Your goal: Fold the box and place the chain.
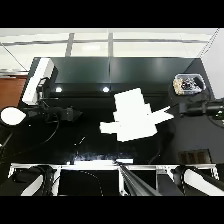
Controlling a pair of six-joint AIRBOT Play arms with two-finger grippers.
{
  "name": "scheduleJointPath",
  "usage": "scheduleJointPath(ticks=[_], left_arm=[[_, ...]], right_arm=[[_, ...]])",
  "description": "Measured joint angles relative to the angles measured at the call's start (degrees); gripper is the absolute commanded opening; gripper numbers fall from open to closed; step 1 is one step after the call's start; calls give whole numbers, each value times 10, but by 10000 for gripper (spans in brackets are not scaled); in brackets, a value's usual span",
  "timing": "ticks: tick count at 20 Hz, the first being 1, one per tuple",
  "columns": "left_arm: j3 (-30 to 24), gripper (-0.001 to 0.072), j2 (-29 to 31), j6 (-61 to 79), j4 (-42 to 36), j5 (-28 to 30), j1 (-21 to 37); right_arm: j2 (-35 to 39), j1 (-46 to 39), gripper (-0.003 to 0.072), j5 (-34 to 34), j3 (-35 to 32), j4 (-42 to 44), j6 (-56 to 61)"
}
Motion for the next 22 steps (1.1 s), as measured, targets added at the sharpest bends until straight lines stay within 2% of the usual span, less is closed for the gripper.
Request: scheduleJointPath(ticks=[3, 5, 8, 13, 16, 18, 19, 20, 22], left_arm=[[0, 704, -25, 0, -29, 24, -55], [0, 704, -65, 26, -92, 34, -80], [3, 704, -146, 94, -196, 35, -90], [37, 703, -295, 271, -362, -22, -88], [74, 678, -363, 324, -402, -47, -87], [103, 674, -399, 361, -415, -87, -87], [118, 650, -416, 380, -417, -117, -87], [134, 552, -430, 395, -417, -148, -87], [162, 483, -448, 413, -389, -194, -87]], right_arm=[[88, 54, 12, -64, -82, 31, -23], [136, 83, 12, -106, -128, 49, -33], [171, 111, 12, -135, -163, 61, -41], [188, 128, 12, -148, -181, 68, -46], [191, 131, 12, -148, -184, 70, -47], [192, 132, 12, -147, -185, 70, -47], [192, 132, 12, -146, -185, 70, -46], [192, 132, 12, -147, -185, 70, -46], [192, 132, 12, -147, -185, 70, -46]])
